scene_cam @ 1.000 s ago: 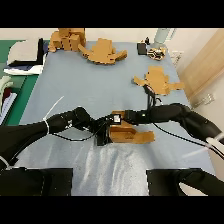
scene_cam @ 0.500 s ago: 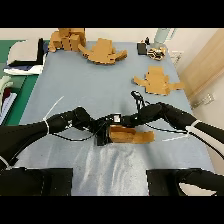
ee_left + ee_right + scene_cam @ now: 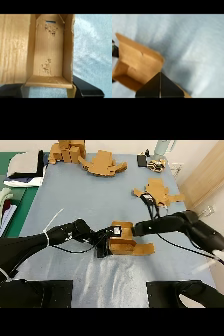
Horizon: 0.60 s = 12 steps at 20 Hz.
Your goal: Fold the box.
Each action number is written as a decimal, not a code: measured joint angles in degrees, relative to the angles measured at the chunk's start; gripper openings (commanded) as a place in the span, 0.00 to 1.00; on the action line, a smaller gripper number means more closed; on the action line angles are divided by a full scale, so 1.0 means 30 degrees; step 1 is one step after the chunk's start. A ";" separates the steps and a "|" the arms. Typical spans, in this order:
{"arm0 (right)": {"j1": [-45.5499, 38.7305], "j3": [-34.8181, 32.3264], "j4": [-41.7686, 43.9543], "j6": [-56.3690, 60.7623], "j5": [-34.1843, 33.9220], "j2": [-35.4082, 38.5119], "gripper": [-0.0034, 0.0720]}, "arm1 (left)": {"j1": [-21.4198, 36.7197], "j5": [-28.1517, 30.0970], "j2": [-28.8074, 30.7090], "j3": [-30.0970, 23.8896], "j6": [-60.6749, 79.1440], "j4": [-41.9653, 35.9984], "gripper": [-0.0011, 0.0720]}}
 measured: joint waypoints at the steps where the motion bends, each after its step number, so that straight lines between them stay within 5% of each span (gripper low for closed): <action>1: 0.0051 -0.0131 -0.0408 -0.0029 -0.1078 0.0750 0.05 | 0.0000 0.0000 0.0000 0.0000 0.0000 0.0007 0.79; 4: 0.0641 -0.1508 0.0051 -0.1916 -0.3869 0.3089 0.11 | 0.0000 0.0000 0.0000 0.0000 0.0000 0.0007 0.79; 6: 0.1195 -0.3031 0.0590 -0.3963 -0.4634 0.4379 0.77 | 0.0000 0.0000 0.0000 0.0000 0.0000 0.0007 0.79; 7: 0.1333 -0.3781 0.0532 -0.4801 -0.4495 0.4809 0.84 | 0.0000 0.0000 0.0000 0.0000 0.0000 0.0007 0.79; 12: 0.1712 -0.6630 -0.0780 -0.8925 0.0000 0.4903 0.83 | 0.0000 0.0007 0.0000 0.0000 0.0000 0.0000 0.79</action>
